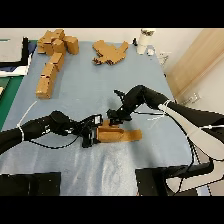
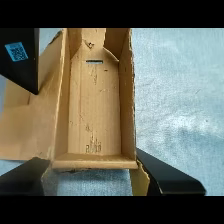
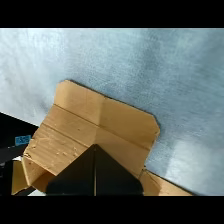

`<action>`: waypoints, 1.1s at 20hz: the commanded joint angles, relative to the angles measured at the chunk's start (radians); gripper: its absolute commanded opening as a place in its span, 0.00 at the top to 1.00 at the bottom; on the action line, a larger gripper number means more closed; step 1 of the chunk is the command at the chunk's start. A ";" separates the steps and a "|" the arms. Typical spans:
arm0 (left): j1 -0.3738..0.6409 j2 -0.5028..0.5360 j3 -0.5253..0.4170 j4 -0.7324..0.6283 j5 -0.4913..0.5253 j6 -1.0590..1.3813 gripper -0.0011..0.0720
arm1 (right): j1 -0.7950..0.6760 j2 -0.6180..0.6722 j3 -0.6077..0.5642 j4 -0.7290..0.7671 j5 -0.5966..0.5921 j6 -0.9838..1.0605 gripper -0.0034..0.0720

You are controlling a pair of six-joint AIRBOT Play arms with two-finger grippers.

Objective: Fold the box.

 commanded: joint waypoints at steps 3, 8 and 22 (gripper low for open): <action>0.000 -0.001 0.001 -0.001 0.000 -0.002 0.23 | -0.026 0.088 0.074 -0.061 -0.140 -0.021 0.95; 0.000 -0.001 0.001 -0.001 0.000 -0.002 0.23 | -0.068 0.276 0.124 -0.246 -0.149 0.003 0.95; 0.000 -0.001 0.001 -0.001 0.000 -0.002 0.23 | 0.133 0.681 -0.483 -0.417 -0.045 -0.578 0.19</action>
